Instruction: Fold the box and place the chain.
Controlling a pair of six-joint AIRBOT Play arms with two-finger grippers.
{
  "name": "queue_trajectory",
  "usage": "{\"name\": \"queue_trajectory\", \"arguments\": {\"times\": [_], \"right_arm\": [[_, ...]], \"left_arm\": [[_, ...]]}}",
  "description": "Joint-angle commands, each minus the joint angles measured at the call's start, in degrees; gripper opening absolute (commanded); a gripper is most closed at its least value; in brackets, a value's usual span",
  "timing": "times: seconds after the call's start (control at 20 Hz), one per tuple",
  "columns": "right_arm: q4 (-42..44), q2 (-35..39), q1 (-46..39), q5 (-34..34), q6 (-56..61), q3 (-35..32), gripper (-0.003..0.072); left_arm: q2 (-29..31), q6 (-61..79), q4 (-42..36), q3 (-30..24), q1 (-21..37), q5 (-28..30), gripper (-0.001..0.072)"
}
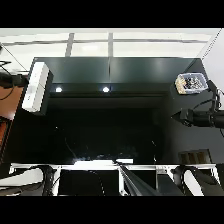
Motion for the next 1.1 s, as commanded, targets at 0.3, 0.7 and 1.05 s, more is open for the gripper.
{"name": "queue_trajectory", "arguments": {"times": [0.3,0.7,1.05], "right_arm": [[-0.85,1.53,4.22,-23.37,-22.34,-1.49,0.0012],[-5.27,1.42,4.17,-37.05,-22.27,-5.99,0.0014],[-5.27,1.42,4.17,-37.05,-22.27,-5.99,0.0013]], "left_arm": [[24.94,7.15,-17.31,-29.81,-15.10,8.24,0.0026],[31.01,7.15,-17.81,-43.04,-18.25,20.68,0.0028],[30.97,7.15,-17.81,-43.06,-18.25,20.57,0.0028]]}}
